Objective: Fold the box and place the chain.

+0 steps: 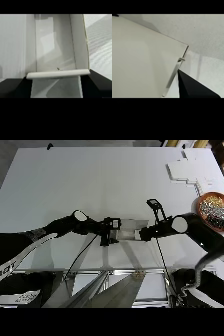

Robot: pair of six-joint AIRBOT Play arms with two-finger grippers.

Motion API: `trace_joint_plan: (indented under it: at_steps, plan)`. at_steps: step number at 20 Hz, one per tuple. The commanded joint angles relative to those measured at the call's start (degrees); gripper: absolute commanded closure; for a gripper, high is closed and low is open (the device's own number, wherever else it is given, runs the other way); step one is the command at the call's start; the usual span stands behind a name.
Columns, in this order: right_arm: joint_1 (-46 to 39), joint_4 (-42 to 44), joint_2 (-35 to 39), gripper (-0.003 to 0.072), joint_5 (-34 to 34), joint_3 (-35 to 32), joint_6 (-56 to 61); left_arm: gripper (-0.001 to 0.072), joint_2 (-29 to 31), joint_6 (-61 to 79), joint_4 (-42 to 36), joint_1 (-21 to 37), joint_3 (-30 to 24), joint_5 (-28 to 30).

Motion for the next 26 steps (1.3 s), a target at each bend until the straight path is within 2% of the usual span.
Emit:
trace_joint_plan:
  at_steps: [1, 3, 6, 11, 13, 18, 22, 26]
  plan:
    - [1.9, -1.2, -3.6, 0.0417, 1.0, 2.4, 2.6, 0.0501, 0.0, 0.0, 0.0, 0.0, 0.0, 0.0]
    - [2.8, -2.8, -3.6, 0.0419, -1.0, 2.8, 5.6, 0.0501, 0.0, 0.0, 0.0, 0.0, 0.0, 0.0]
    - [2.9, -6.8, -3.7, 0.045, -1.0, 2.9, 10.1, 0.0501, 0.0, 0.0, 0.0, 0.0, 0.0, 0.0]
    - [2.8, -9.1, -3.7, 0.045, -1.0, 2.9, 12.5, 0.0501, 0.0, 0.0, 0.0, 0.0, 0.0, 0.0]
    - [2.9, -9.3, -3.7, 0.0388, -0.2, 2.9, 12.5, 0.0501, 0.0, 0.0, 0.0, 0.0, 0.0, 0.0]
    - [2.9, -11.7, -3.7, 0.0375, 4.7, 2.9, 12.5, 0.0501, 0.0, 0.0, 0.0, 0.0, 0.0, 0.0]
    - [2.8, -11.4, -3.7, 0.0343, 4.0, 2.9, 15.7, 0.0501, 0.0, 0.0, 0.0, 0.0, 0.0, 0.0]
    - [2.9, -9.2, -3.7, 0.0345, 0.0, 2.9, 15.7, 0.0501, 0.0, 0.0, 0.0, 0.0, 0.0, 0.0]
